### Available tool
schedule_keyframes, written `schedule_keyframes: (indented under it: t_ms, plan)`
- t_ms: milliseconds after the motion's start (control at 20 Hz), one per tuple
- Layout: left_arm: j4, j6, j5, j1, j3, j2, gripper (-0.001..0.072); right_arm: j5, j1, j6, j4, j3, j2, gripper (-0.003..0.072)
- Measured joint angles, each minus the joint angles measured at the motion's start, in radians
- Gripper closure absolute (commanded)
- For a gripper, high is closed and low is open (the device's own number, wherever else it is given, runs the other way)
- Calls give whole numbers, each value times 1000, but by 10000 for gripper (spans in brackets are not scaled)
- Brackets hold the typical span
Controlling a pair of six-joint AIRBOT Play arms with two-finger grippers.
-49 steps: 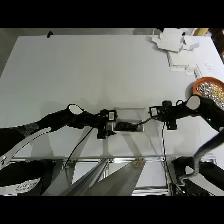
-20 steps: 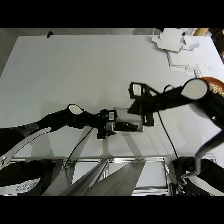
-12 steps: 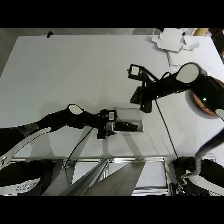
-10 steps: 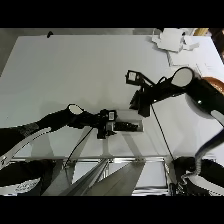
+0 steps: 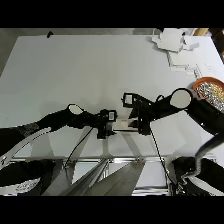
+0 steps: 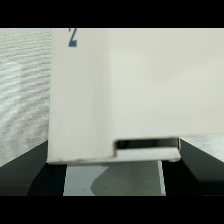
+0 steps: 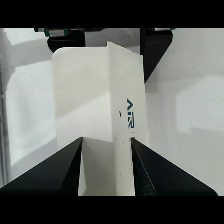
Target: Fold the box and place the chain.
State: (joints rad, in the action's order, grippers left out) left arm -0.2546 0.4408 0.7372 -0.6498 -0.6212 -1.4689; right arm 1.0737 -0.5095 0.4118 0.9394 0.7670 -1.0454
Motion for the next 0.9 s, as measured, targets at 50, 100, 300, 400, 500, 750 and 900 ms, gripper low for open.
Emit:
schedule_keyframes:
  t_ms: [50, 100, 300, 400, 500, 750, 900]
  plan:
    - [0, 0, 0, 0, 0, 0, 376, -13, -12, 0, 0, -15, 10, 348]
    - [0, 0, 0, 0, 0, 0, 376, -27, -24, 0, 1, -26, 17, 348]
    - [0, 0, 0, 0, 0, 0, 376, -99, -65, -1, 32, -46, 30, 349]
    - [0, 0, 0, 0, 0, 0, 376, -128, -75, -1, 61, -50, 32, 351]
    - [0, 0, 0, 0, 0, 0, 376, -145, -80, -1, 87, -51, 31, 355]
    - [2, -3, -2, 0, 0, 0, 376, -161, -85, -1, 112, -53, 18, 518]
    - [2, -2, -3, 0, 0, 0, 376, -165, -86, -1, 119, -53, 10, 520]
